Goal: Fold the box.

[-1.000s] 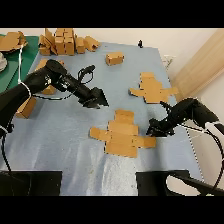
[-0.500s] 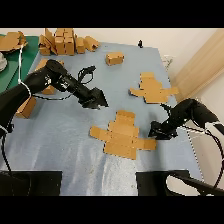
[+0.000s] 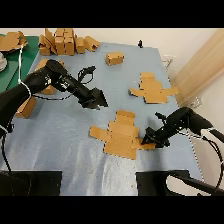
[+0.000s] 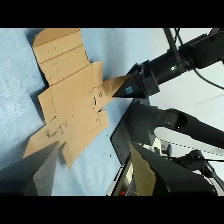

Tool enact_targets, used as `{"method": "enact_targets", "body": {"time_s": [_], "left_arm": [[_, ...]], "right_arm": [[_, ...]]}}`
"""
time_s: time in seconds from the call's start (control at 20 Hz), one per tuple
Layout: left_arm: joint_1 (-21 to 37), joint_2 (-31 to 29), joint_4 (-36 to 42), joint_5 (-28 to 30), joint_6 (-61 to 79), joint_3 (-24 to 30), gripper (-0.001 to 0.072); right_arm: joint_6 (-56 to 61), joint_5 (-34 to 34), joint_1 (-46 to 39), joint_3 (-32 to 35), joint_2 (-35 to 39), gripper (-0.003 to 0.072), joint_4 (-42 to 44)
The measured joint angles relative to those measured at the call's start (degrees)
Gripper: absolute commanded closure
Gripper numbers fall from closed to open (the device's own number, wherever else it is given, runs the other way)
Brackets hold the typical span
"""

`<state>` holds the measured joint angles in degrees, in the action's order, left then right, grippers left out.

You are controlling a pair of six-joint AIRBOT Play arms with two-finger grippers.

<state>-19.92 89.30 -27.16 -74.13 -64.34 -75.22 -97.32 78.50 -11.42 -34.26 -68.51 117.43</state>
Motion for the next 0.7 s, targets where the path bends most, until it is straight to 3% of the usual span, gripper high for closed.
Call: {"method": "enact_targets", "body": {"time_s": [0.05,0.15,0.45,0.6,0.7], "left_arm": [[-0.02,0.07,-0.04,0.00,0.00,0.00,0.0041],[0.00,0.31,-0.09,-0.02,0.02,0.00,0.0042],[0.00,1.20,-0.22,0.09,0.02,0.00,0.0041],[0.00,1.73,-0.07,0.22,0.00,0.00,0.0042],[0.00,1.99,-0.04,0.24,0.07,0.00,0.0042]], "right_arm": [[-0.70,-0.74,-0.02,1.05,0.00,0.0409,1.11],[-2.29,-1.90,-0.07,2.36,0.02,0.0470,3.34],[-7.96,-4.17,0.00,3.48,0.00,0.0482,9.97],[-9.86,-4.22,0.00,3.32,0.02,0.0682,11.91],[-12.26,-4.11,0.00,3.08,0.07,0.0684,14.10]]}}
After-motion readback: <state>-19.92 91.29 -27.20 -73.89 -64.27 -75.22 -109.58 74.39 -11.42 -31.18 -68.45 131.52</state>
